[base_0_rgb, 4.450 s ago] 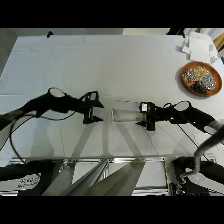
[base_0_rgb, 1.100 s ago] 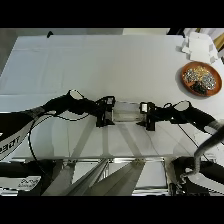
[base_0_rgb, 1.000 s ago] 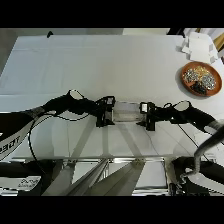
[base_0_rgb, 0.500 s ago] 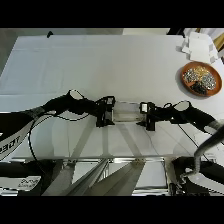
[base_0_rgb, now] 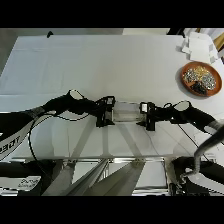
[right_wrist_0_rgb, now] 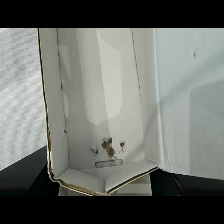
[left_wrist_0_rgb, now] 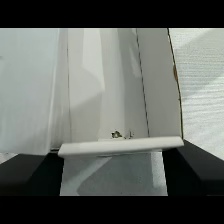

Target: Fold the box and place the chain.

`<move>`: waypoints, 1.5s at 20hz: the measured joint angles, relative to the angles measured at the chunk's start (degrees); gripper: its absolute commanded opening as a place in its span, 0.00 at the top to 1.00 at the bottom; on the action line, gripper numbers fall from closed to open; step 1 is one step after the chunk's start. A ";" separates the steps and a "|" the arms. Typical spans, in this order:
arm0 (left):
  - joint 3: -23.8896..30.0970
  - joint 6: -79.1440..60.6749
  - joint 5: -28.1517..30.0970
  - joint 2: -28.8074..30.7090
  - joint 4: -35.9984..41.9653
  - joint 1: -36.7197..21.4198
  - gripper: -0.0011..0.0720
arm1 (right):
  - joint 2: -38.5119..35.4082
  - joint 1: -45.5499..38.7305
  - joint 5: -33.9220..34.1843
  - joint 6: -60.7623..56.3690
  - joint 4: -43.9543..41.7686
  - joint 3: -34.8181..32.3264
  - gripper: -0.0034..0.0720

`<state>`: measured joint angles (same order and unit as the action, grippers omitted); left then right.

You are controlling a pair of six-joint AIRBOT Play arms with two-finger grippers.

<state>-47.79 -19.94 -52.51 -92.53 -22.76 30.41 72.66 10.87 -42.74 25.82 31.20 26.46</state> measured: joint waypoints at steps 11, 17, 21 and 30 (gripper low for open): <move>0.02 0.07 -0.55 -0.09 0.04 0.09 0.94 | 0.04 0.02 0.15 -0.31 -0.02 -0.07 0.03; 0.04 0.02 -0.22 -0.07 0.17 0.07 0.94 | -3.45 -0.61 0.00 -2.34 1.05 0.00 0.03; 0.04 0.04 -0.02 -0.07 0.15 0.07 0.94 | -8.96 -3.04 -1.77 -8.61 7.65 0.00 0.03; 0.04 0.00 -0.15 -0.07 -0.02 0.09 0.94 | -21.73 -7.21 -9.38 -23.63 21.31 0.00 0.12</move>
<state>-47.75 -19.94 -52.66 -92.60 -22.79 30.50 50.94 3.66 -52.12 2.20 52.51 26.46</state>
